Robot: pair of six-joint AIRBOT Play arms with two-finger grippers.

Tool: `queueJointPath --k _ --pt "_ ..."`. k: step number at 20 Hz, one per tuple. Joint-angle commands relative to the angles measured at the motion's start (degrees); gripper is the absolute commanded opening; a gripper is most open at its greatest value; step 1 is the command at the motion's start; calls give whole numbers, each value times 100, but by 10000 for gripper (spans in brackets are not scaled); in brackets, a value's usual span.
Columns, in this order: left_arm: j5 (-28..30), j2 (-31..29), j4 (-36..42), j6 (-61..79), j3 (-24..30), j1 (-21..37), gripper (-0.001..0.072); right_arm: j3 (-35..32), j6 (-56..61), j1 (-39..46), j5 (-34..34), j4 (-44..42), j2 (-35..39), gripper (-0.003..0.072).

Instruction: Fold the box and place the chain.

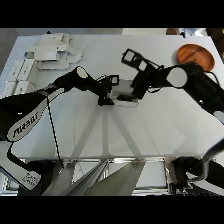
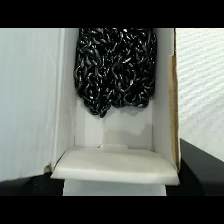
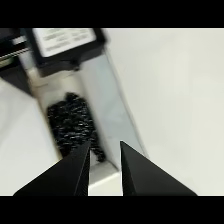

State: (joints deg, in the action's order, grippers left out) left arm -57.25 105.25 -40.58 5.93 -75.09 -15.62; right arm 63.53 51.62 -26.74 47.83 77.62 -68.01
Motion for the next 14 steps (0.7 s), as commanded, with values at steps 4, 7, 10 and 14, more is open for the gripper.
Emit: queueJointPath --k 4,7,10,14 --pt "0 -2 -2 2 -4 4 584 4 533 704 -800 254 192 252" --pt "0 -2 0 2 -4 4 584 4 269 1023 -848 254 190 338" --pt "0 -2 -2 2 -4 4 584 2 -492 1276 -848 181 170 341" --pt "0 -2 -2 2 -4 4 584 0 -1923 2022 -863 -1539 -83 339"
